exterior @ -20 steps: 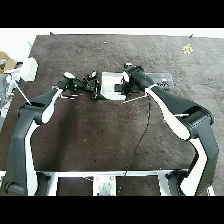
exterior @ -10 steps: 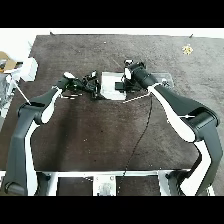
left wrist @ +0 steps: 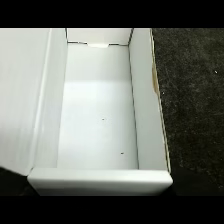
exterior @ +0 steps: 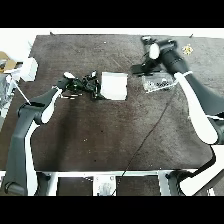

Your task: Fold the box and place the chain.

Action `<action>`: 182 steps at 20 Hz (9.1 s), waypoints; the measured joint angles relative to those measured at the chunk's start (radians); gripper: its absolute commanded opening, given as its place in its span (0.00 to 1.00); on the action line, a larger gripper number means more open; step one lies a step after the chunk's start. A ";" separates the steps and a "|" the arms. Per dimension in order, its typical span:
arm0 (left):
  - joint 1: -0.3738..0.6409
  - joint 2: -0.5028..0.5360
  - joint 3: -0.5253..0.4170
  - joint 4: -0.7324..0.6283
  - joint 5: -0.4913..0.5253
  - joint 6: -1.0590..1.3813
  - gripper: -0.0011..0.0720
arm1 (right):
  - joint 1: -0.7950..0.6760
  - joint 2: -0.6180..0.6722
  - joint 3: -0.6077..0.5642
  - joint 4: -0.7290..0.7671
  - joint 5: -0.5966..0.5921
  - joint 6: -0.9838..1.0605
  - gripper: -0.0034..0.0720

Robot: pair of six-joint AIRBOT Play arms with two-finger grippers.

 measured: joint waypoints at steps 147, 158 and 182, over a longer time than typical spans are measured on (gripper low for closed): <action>0.000 0.000 0.000 0.000 0.001 0.000 0.29 | 0.003 0.323 -0.825 0.149 -0.831 0.245 0.55; 0.000 0.000 0.000 0.000 0.001 0.000 0.29 | -0.090 0.195 -0.851 0.292 -1.046 0.287 0.47; 0.000 0.000 0.000 0.000 0.001 0.000 0.29 | 0.095 0.571 -0.837 0.182 -1.099 0.288 0.05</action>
